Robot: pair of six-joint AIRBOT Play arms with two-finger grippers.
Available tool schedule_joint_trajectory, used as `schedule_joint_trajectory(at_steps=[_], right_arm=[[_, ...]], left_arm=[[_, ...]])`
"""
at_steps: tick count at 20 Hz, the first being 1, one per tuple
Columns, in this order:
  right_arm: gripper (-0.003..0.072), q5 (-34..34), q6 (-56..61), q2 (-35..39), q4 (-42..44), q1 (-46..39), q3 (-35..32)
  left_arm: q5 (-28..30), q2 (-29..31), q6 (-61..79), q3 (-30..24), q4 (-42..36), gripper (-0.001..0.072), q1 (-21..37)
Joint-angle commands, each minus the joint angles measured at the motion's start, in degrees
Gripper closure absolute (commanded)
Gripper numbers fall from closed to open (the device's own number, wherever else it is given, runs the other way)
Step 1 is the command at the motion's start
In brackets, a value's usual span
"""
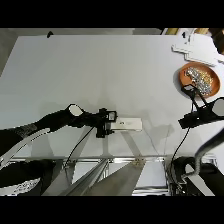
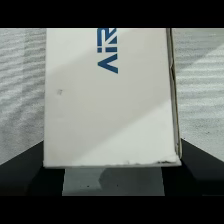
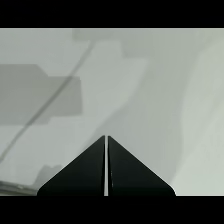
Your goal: Fold the box and place the chain.
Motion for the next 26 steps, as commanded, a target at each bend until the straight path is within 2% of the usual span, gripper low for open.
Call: schedule_joint_trajectory(at_steps=[1, 4, 8, 12, 15, 17, 19, 22, 24, 26], right_arm=[[0.0668, 1.66, 0.83, 0.04, -0.07, -1.77, 0.07], [0.0668, 1.66, 0.83, 0.04, -0.04, -1.77, 0.07], [0.0668, 1.66, 0.83, 0.04, -0.04, -1.77, 0.07], [0.0668, 1.66, 0.83, 0.04, -0.04, -1.77, 0.07], [0.0668, 1.68, 0.83, 0.04, -0.07, -1.77, 0.07], [0.0668, 1.68, 0.83, 0.04, -0.04, -1.77, 0.07], [0.0668, 1.66, 0.83, 0.04, -0.07, -1.77, 0.07], [0.0668, 1.68, 0.83, 0.04, -0.07, -1.77, 0.07], [0.0668, 1.66, 0.83, 0.04, -0.07, -1.77, 0.07], [0.0668, 1.66, 0.83, 0.04, -0.07, -1.77, 0.07]], left_arm=[[0.04, 0.72, -0.02, 0.00, 0.81, 0.0507, 0.17], [0.04, 6.88, -3.28, 0.00, 0.76, 0.0507, 2.34], [1.66, 19.34, -12.31, 0.00, 3.19, 0.0507, 9.94], [4.57, 30.10, -30.32, 0.00, 14.69, 0.0506, 23.28], [4.57, 34.95, -43.98, -0.02, 26.03, 0.0506, 35.15], [6.08, 35.50, -52.41, -0.04, 29.51, 0.0506, 44.00], [6.12, 34.38, -60.59, -0.04, 29.49, 0.0506, 53.27], [2.84, 31.26, -64.70, -0.07, 29.75, 0.0505, 63.93], [1.31, 28.98, -64.70, -0.44, 30.86, 0.0505, 67.01], [-0.28, 26.80, -64.81, -0.72, 33.11, 0.0501, 67.41]])
